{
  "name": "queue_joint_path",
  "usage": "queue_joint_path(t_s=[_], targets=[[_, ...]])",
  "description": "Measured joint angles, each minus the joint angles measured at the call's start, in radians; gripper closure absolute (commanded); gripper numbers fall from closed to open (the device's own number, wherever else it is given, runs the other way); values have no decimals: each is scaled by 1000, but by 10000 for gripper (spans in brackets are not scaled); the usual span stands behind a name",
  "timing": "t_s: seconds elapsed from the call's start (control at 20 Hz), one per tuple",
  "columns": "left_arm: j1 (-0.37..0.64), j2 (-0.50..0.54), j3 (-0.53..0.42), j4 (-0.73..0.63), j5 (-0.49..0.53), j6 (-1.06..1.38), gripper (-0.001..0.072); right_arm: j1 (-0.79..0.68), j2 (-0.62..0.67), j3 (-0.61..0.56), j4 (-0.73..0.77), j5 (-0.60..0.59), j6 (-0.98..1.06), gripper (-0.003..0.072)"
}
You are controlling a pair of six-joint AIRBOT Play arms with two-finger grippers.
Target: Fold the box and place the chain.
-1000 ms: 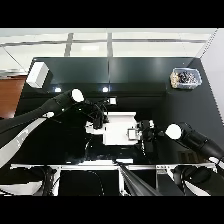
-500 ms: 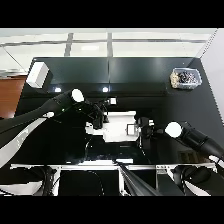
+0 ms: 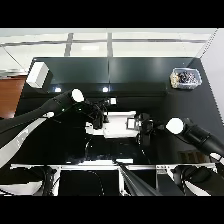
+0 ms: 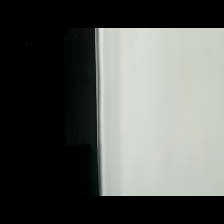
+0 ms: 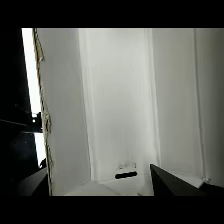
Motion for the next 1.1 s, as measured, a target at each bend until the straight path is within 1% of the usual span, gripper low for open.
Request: queue_joint_path(t_s=[0.2,0.45,0.6,0.95,1.1], targets=[[0,0,0,0,-11,0,683,-64,0,45,46,11,-8,-10],[0,0,0,1,-33,0,683,-154,-26,58,153,80,-93,-10],[0,0,0,2,-41,0,683,-188,-33,60,187,87,-145,-10],[0,0,34,4,-48,1,684,-207,-43,16,234,110,-207,-10],[-2,-6,40,2,-49,2,683,-209,-53,-15,288,98,-290,-10]])
